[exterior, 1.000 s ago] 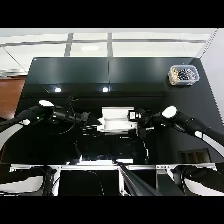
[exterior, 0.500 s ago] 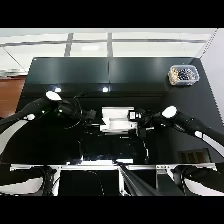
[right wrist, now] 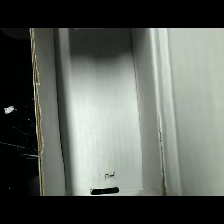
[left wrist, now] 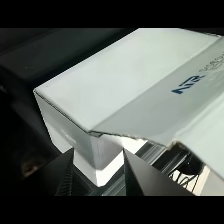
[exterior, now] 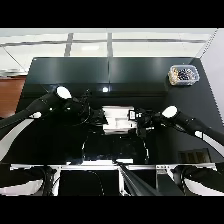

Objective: Fold the box and place the chain.

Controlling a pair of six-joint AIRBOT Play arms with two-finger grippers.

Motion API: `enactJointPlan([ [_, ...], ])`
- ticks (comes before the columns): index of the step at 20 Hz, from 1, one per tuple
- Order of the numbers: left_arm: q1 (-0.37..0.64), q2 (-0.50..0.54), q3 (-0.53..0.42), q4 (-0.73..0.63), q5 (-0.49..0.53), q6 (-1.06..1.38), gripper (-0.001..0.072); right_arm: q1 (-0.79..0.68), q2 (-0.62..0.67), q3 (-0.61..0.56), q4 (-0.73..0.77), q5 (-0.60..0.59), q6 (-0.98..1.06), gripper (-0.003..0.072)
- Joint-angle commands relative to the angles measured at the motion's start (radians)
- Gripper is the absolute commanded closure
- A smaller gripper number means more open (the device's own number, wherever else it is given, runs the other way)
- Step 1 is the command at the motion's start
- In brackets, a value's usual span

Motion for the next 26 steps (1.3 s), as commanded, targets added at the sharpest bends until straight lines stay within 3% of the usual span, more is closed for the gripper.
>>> enactJointPlan([
  [1, -0.026, 0.001, 0.037, 0.092, 0.008, -0.093, 0.0348, 0.000, 0.001, 0.001, 0.000, 0.000, -0.001, 0.0559],
  [8, -0.088, 0.001, 0.085, 0.288, 0.008, -0.267, 0.0348, 0.000, 0.000, 0.001, 0.000, 0.000, -0.001, 0.0559],
  [12, -0.129, 0.001, 0.086, 0.318, 0.018, -0.293, 0.0363, 0.000, 0.000, 0.001, 0.000, 0.000, -0.001, 0.0559],
  [19, -0.241, -0.002, 0.090, 0.583, 0.063, -0.590, 0.0363, 0.000, 0.001, 0.001, 0.000, 0.000, -0.001, 0.0559],
  [26, -0.335, -0.068, 0.212, 0.773, 0.024, -0.808, 0.0364, 0.000, 0.000, 0.001, 0.000, 0.000, -0.001, 0.0559],
])
